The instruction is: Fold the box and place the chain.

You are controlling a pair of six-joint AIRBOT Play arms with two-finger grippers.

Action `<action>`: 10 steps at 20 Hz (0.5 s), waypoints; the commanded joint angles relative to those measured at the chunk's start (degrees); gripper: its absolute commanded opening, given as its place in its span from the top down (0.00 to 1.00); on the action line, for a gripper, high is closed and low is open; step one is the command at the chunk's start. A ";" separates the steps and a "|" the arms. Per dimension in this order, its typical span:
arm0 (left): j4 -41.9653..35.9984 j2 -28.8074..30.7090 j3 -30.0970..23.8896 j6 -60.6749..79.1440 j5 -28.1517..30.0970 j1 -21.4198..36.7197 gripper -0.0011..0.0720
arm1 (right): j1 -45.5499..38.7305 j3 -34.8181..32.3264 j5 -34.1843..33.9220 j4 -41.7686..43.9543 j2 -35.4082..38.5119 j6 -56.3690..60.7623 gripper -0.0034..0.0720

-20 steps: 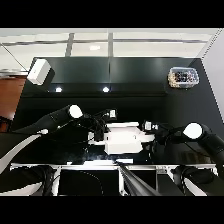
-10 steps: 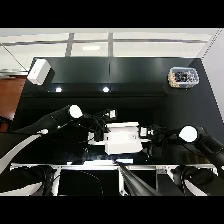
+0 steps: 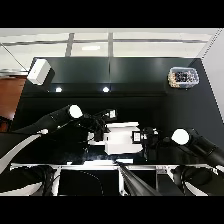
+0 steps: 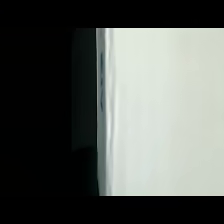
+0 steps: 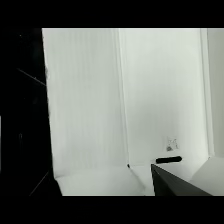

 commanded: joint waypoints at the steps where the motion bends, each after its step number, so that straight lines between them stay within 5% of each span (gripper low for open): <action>1: -0.02 0.00 0.04 0.02 -0.13 0.02 0.94 | 1.31 0.02 -5.25 3.41 -0.26 0.02 0.01; 10: 0.24 0.02 0.22 0.09 -1.57 0.15 0.94 | -2.45 7.15 -0.20 -0.42 -0.15 6.40 0.01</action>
